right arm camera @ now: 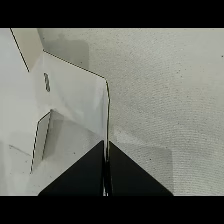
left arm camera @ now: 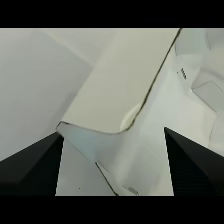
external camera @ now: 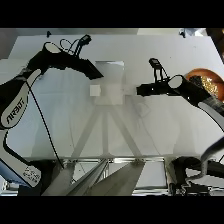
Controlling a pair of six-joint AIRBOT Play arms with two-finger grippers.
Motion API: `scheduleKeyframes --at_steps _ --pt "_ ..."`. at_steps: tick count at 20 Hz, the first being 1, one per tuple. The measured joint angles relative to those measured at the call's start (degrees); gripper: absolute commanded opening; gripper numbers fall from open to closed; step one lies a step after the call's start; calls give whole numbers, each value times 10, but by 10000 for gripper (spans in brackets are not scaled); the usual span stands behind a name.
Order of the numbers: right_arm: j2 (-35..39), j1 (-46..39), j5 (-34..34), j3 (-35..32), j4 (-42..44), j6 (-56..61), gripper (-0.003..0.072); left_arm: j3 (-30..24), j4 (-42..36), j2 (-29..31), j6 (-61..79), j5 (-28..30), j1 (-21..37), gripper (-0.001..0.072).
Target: Fold the box and place the chain.
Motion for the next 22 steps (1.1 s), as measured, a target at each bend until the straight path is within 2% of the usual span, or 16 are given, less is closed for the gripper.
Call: scheduleKeyframes --at_steps 1,2,4,7,10,13,17,18,22 --pt "0 0 0 0 0 0 18 0 3 -3 2 0 -3 687" --pt "0 0 0 0 0 0 18 0 4 -5 3 0 -6 618" --pt "0 0 0 0 0 0 18 0 8 -9 6 -3 -10 570" --pt "0 0 0 0 0 0 18 0 10 -12 13 -14 -15 550" --pt "0 0 0 0 0 0 18 0 10 -13 20 -22 -19 322" --pt "0 0 0 0 0 0 18 0 10 -13 34 -26 -24 267" --pt "0 0 0 0 0 0 18 0 12 -13 47 -28 -27 89" --pt "0 0 0 0 0 0 18 0 12 -13 50 -29 -27 12" --pt "0 0 -2 0 0 -1 18 0 23 -13 64 -33 -28 12"
